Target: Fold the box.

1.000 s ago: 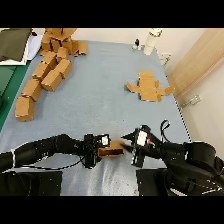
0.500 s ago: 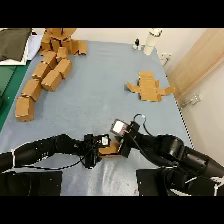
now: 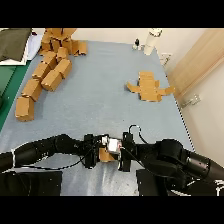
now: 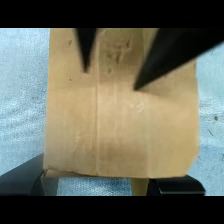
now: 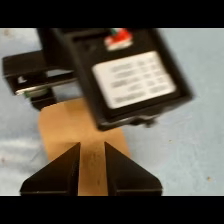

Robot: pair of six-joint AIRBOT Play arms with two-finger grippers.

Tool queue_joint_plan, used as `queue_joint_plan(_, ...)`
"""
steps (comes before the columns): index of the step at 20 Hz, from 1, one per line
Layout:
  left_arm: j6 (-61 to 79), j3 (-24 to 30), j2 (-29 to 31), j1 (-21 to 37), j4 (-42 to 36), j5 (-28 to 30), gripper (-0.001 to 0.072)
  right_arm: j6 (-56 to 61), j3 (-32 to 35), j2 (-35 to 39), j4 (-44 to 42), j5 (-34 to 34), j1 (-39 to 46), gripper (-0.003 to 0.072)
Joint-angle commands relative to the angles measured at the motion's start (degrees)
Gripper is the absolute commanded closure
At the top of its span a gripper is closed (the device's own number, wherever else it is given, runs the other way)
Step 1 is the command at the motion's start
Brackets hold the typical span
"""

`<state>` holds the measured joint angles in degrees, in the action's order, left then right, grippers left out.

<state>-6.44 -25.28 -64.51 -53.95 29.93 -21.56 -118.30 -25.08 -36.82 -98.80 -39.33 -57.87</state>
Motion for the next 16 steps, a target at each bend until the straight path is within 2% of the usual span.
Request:
queue_joint_plan(1,0.0,0.0,0.0,0.0,0.0,0.0,0.0232,-5.0,0.0,0.5,-3.1,-3.2,-0.4,0.0438)
queue_joint_plan(2,0.0,0.0,0.0,0.0,0.0,0.0,0.0232,-6.1,0.0,0.5,-3.1,-3.2,-0.4,0.0368)
queue_joint_plan(3,0.0,0.0,0.0,0.0,0.0,0.0,0.0232,-7.8,0.0,0.5,-3.2,-3.2,-0.4,0.0256)
queue_joint_plan(6,0.0,0.0,0.0,0.0,0.0,0.0,0.0232,-10.1,0.0,0.4,-2.3,-3.1,-0.4,0.0253)
queue_joint_plan(10,0.0,0.0,0.0,0.0,0.0,0.0,0.0232,-12.0,0.0,0.4,2.8,-0.8,-0.4,0.0253)
queue_joint_plan(16,0.0,0.0,0.0,0.0,0.0,0.0,0.0231,-15.6,0.0,0.1,1.8,-0.2,-0.4,0.0253)
